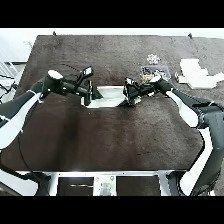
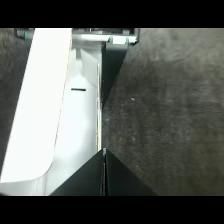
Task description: Fold the box and place the chain.
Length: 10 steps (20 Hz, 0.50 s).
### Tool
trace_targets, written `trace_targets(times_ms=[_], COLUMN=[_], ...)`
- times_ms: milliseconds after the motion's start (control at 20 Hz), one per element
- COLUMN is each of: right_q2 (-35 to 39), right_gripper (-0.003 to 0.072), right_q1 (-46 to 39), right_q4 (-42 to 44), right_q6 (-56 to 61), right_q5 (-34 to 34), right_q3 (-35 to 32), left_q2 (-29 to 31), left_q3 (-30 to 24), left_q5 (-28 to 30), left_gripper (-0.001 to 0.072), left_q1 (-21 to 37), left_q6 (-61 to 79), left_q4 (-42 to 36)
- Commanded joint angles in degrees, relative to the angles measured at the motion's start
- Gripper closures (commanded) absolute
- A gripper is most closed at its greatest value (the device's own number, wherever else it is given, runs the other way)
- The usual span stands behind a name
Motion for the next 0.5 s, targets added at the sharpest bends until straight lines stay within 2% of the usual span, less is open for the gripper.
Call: trace_targets(times_ms=[0,200,450], right_q2=[0.0,0.0,0.0], right_gripper=[0.0110,0.0110,0.0110], right_q1=[0.0,0.0,0.0], right_q4=[0.0,0.0,0.0], right_q6=[0.0,0.0,0.0], right_q5=[0.0,0.0,0.0], right_q3=[0.0,0.0,0.0], left_q2=[0.4,-0.1,-5.7], left_q3=[-2.2,-1.8,6.0], left_q5=[9.7,15.6,15.7], left_gripper=[0.0697,0.0697,0.0694], left_q1=[-1.5,-1.4,-1.3], left_q6=[0.3,1.8,0.6], left_q4=[-1.4,-4.2,-4.9])
